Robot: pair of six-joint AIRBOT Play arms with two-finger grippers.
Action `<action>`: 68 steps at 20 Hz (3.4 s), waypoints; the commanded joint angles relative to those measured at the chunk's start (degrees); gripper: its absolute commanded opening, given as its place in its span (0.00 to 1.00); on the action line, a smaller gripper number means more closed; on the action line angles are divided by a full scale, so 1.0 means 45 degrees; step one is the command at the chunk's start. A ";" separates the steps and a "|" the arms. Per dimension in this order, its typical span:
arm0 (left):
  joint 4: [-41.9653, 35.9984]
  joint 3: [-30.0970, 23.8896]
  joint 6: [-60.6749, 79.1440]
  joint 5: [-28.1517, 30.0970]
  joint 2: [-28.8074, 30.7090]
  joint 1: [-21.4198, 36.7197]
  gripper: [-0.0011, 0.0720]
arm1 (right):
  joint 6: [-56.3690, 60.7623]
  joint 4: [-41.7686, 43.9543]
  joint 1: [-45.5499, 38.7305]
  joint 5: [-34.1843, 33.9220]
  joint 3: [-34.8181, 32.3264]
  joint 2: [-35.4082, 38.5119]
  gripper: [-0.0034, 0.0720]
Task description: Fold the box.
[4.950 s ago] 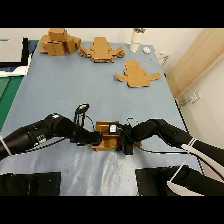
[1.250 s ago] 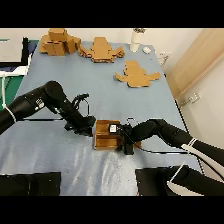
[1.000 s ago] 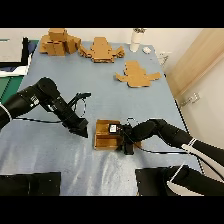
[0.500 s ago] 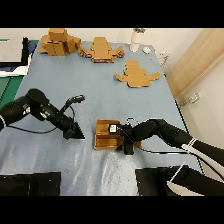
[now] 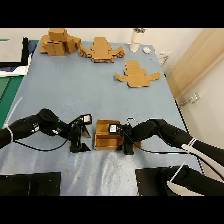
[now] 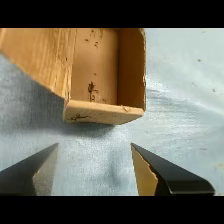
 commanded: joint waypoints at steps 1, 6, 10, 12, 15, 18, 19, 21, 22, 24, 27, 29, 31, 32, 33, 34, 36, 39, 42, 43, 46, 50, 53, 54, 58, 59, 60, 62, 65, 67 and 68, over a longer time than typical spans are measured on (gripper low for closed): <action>-0.0175 -0.0131 0.1253 0.1438 0.0097 -0.0767 0.97 | 0.0000 0.0000 0.0000 0.0010 0.0010 -0.0005 0.73; -0.1311 -0.0136 0.1860 0.2244 0.0097 -0.1161 0.97 | 0.0000 0.0000 0.0000 0.0005 0.0010 -0.0005 0.73; -0.1311 -0.0253 0.2021 0.2103 0.0097 -0.1137 0.97 | 0.0000 0.0000 0.0000 0.0010 0.0010 -0.0005 0.73; -0.1316 -0.0432 0.2229 0.2093 0.0194 -0.1137 0.97 | 0.0000 0.0000 0.0000 0.0010 0.0010 -0.0005 0.73; -0.1307 -0.0568 0.2239 0.2050 0.0296 -0.1054 0.97 | 0.0000 0.0000 0.0000 0.0005 0.0010 -0.0005 0.73; -0.1273 -0.0617 0.2234 0.2006 0.0359 -0.0976 0.97 | 0.0000 0.0000 0.0000 0.0005 0.0010 -0.0005 0.73; -0.1243 -0.0631 0.2229 0.1991 0.0384 -0.0981 0.97 | 0.0000 0.0000 0.0000 0.0010 0.0010 -0.0005 0.73; -0.1253 -0.0636 0.2229 0.1525 0.0393 -0.0981 0.97 | 0.0000 0.0000 0.0000 0.0010 0.0010 -0.0005 0.73; -0.1263 -0.0636 0.2234 0.1336 0.0398 -0.0986 0.97 | 0.0000 0.0000 0.0000 0.0005 0.0010 -0.0005 0.73; -0.1321 -0.0636 0.2229 0.1370 0.0393 -0.1010 0.97 | 0.0000 0.0000 0.0000 0.0005 0.0010 -0.0005 0.73; -0.1715 -0.0636 0.2225 0.1719 0.0393 -0.1209 0.97 | 0.0000 0.0000 0.0000 0.0010 0.0010 -0.0005 0.73; -0.2176 -0.0636 0.2225 0.2059 0.0384 -0.1535 0.97 | 0.0000 0.0000 0.0000 0.0005 0.0010 -0.0005 0.73; -0.2123 -0.0646 0.2166 0.2395 0.0369 -0.1749 0.97 | 0.0000 0.0000 0.0000 0.0010 0.0010 -0.0005 0.73; -0.2118 -0.0646 0.2157 0.2482 0.0369 -0.1807 0.97 | 0.0000 0.0000 0.0000 0.0010 0.0010 -0.0005 0.73; -0.2118 -0.0646 0.2142 0.2497 0.0369 -0.1870 0.97 | 0.0000 0.0000 0.0000 0.0005 0.0010 -0.0005 0.73; -0.2108 -0.0646 0.2113 0.2623 0.0369 -0.1933 0.97 | 0.0000 0.0000 0.0000 0.0010 0.0010 -0.0005 0.72; -0.2050 -0.0646 0.1972 0.3007 0.0364 -0.2147 0.97 | 0.0000 0.0000 0.0000 0.0005 0.0010 -0.0005 0.73; -0.1734 -0.0646 0.1783 0.3332 0.0364 -0.2448 0.97 | 0.0000 0.0000 0.0000 0.0005 0.0010 -0.0005 0.73; -0.1530 -0.0646 0.1676 0.3585 0.0355 -0.2715 0.97 | 0.0000 0.0000 0.0000 0.0005 0.0010 -0.0005 0.73; -0.1530 -0.0646 0.1608 0.3711 0.0355 -0.2754 0.97 | 0.0000 0.0000 0.0000 0.0005 0.0010 -0.0005 0.73; -0.1501 -0.0646 0.1506 0.3803 0.0355 -0.2754 0.97 | 0.0000 0.0000 0.0000 0.0005 0.0010 -0.0005 0.73; -0.1501 -0.0646 0.1506 0.3798 0.0350 -0.2754 0.71 | 0.0000 0.0000 0.0000 0.0005 0.0010 -0.0005 0.73; -0.1506 -0.0646 0.1501 0.3798 0.0355 -0.2754 0.71 | 0.0000 0.0000 0.0000 0.0005 0.0010 -0.0005 0.73; -0.1506 -0.0646 0.1506 0.3789 0.0355 -0.2754 0.71 | 0.0000 0.0000 0.0000 0.0010 0.0010 -0.0005 0.73; -0.1506 -0.0646 0.1501 0.3769 0.0355 -0.2754 0.71 | 0.0000 0.0000 0.0000 0.0010 0.0010 -0.0005 0.73; -0.1506 -0.0646 0.1501 0.3774 0.0355 -0.2754 0.71 | 0.0000 0.0000 0.0000 0.0005 0.0010 -0.0005 0.73; -0.1506 -0.0646 0.1506 0.3774 0.0355 -0.2754 0.71 | 0.0000 0.0000 0.0000 0.0005 0.0010 -0.0005 0.73; -0.1506 -0.0646 0.1501 0.3769 0.0355 -0.2754 0.71 | 0.0000 0.0000 0.0000 0.0010 0.0010 -0.0005 0.73; -0.1506 -0.0646 0.1501 0.3774 0.0355 -0.2754 0.71 | 0.0000 0.0000 0.0000 0.0010 0.0010 -0.0005 0.73; -0.1506 -0.0646 0.1501 0.3774 0.0355 -0.2754 0.71 | 0.0000 0.0000 0.0000 0.0010 0.0010 -0.0005 0.72; -0.1506 -0.0646 0.1501 0.3774 0.0355 -0.2754 0.71 | 0.0000 0.0000 0.0000 0.0010 0.0010 -0.0005 0.73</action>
